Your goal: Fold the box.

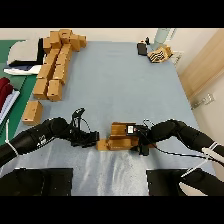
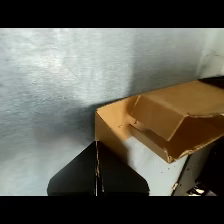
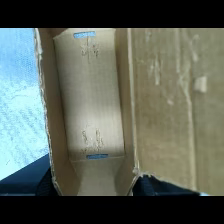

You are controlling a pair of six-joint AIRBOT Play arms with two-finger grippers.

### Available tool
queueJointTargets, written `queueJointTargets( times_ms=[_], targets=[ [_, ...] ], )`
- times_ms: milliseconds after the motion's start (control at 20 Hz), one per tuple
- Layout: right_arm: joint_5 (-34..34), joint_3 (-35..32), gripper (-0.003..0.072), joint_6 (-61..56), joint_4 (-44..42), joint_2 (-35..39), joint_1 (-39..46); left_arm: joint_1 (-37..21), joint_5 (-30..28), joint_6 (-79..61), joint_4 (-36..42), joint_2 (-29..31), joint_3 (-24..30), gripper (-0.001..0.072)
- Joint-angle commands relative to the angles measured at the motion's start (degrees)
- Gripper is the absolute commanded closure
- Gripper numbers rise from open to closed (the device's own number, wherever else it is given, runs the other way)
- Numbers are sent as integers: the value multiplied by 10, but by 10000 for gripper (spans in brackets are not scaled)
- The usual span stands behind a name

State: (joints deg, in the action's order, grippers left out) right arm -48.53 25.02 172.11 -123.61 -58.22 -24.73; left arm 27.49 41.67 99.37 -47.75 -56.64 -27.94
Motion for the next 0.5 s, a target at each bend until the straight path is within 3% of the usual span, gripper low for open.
queueJointTargets(
  times_ms=[0,250,450],
  targets=[
    [0,0,186,0,0,0,0,22,-7,-10,14,-5,-2,696],
    [0,0,187,0,0,0,0,20,-5,-6,-24,-13,-2,696],
    [0,0,186,0,0,0,0,4,31,0,-50,-9,-2,696]
  ],
)
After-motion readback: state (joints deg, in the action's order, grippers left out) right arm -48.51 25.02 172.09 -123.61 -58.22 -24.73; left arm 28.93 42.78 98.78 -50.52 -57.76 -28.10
